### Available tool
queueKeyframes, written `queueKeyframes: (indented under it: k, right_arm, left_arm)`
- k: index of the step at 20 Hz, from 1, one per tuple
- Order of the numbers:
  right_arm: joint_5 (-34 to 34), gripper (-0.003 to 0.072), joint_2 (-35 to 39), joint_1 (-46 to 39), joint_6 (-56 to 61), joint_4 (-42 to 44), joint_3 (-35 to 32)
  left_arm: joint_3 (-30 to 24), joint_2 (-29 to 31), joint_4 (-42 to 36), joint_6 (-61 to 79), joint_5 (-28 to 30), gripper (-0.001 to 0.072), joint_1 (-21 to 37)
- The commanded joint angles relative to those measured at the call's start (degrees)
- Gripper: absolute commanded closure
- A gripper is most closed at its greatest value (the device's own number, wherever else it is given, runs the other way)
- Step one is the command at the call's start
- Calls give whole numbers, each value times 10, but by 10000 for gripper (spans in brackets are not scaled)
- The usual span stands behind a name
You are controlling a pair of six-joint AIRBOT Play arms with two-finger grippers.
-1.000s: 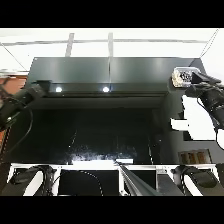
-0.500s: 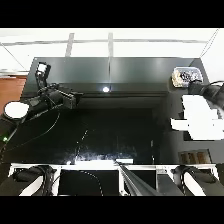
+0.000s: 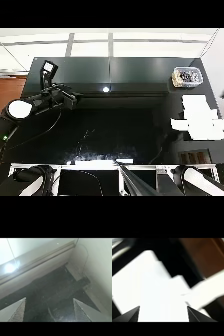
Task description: Fold the box and place the chain.
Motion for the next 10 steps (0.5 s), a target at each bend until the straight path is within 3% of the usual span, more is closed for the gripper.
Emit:
queueKeyframes:
  k: [1, 3, 6, 10]
  right_arm:
    - [23, -32, -17, -161, 14, 9, 14]
    - [-2, -31, -33, -240, -23, 50, 15]
    - [-32, -31, -98, -332, -115, 200, 36]
    - [50, -31, -237, -391, -276, 331, 123]
  left_arm:
    - [1, 0, 6, 17, -6, 3, -9]
    - [1, 0, 6, 17, -9, 3, -16]
    - [1, 0, 6, 17, -15, 4, -21]
    - [1, 0, 7, 17, -14, 5, -20]
